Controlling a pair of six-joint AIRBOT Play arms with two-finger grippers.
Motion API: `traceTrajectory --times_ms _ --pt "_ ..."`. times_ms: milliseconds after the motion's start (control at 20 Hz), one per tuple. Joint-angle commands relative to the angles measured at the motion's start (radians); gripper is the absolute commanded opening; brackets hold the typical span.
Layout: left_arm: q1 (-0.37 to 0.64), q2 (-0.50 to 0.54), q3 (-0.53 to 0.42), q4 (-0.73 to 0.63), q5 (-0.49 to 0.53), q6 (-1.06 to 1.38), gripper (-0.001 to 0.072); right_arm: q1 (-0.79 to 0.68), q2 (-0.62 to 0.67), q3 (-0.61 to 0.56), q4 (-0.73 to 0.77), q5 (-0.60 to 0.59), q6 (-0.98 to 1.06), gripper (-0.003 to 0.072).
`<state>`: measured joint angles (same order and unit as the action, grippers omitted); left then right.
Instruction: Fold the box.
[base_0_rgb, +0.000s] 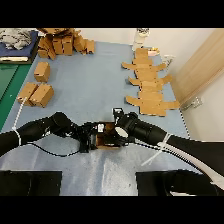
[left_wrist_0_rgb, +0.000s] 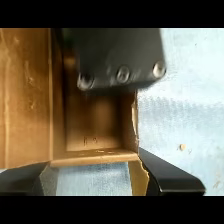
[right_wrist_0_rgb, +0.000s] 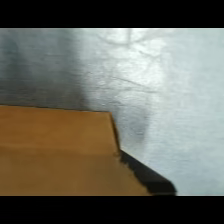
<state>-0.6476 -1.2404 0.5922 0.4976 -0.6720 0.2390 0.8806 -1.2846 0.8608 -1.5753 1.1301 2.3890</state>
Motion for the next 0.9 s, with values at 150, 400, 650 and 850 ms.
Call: traceTrajectory --times_ms 150,400,650,850 --pt "0.001 0.000 0.001 0.004 0.000 -0.004 0.0522 0.000 0.138 0.000 -0.019 0.070 0.024 0.0414" --pt "0.001 0.000 0.001 0.004 0.000 -0.004 0.0522 -0.003 0.295 -0.003 -0.159 0.244 0.097 0.0003" --pt "0.001 0.000 0.001 0.002 -0.002 -0.004 0.0523 -0.322 0.435 -0.200 -0.027 -0.142 -0.103 0.0000" --pt "0.001 0.000 0.001 0.000 -0.001 -0.004 0.0522 -0.734 0.280 -0.322 0.808 -0.468 -0.978 0.0000"
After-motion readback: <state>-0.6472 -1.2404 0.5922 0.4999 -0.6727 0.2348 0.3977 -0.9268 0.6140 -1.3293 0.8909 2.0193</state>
